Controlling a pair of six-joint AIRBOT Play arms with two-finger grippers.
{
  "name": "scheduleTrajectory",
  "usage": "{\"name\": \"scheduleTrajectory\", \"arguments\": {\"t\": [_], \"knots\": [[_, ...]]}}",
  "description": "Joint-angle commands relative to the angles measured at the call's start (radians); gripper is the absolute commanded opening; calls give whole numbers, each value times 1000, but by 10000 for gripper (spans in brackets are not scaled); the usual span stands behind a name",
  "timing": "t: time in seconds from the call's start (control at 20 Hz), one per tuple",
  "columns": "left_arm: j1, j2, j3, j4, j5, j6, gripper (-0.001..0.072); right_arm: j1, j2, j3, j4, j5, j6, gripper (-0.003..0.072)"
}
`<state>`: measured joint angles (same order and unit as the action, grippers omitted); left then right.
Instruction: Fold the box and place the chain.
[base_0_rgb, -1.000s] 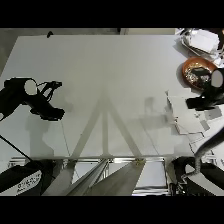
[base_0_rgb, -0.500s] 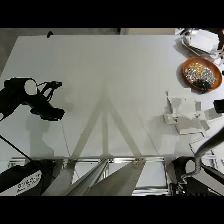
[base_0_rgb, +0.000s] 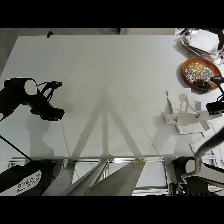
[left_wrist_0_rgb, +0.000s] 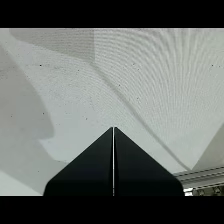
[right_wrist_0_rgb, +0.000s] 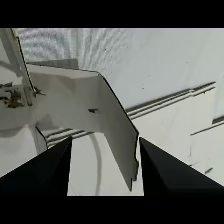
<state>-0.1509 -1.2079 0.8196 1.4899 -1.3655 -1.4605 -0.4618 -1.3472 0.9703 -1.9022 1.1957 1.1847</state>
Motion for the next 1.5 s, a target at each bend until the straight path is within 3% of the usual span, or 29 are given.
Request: {"name": "scheduleTrajectory", "arguments": {"t": [0.0,0.05,0.1,0.15,0.3,0.55,0.7,1.0,1.25,1.3,1.35,1.4,1.45], "knots": [[0,0,0,0,0,0,5,-2,-60,1,-9,-35,24,368],[0,0,0,0,0,0,5,-2,-64,1,-9,-45,43,252],[0,0,0,0,0,0,5,-2,-64,1,-1,-53,46,60],[0,0,0,0,0,0,5,2,-63,1,16,-51,45,10],[0,0,0,0,0,0,5,28,-32,0,158,-16,-23,9],[0,0,0,0,0,0,5,179,87,-8,520,51,-163,8],[0,0,0,0,0,0,5,320,177,-82,683,-4,-173,8],[0,0,0,-1,0,0,5,663,341,-300,758,-278,-13,8],[0,0,0,-57,40,41,14,852,361,-327,754,-382,126,9],[0,0,0,-117,63,103,40,875,361,-327,754,-384,129,9],[0,0,0,-204,84,209,160,890,361,-327,754,-383,129,9],[0,0,0,-323,103,340,345,900,361,-327,753,-383,129,9],[0,0,0,-437,114,449,388,903,361,-327,753,-383,129,9]]}}
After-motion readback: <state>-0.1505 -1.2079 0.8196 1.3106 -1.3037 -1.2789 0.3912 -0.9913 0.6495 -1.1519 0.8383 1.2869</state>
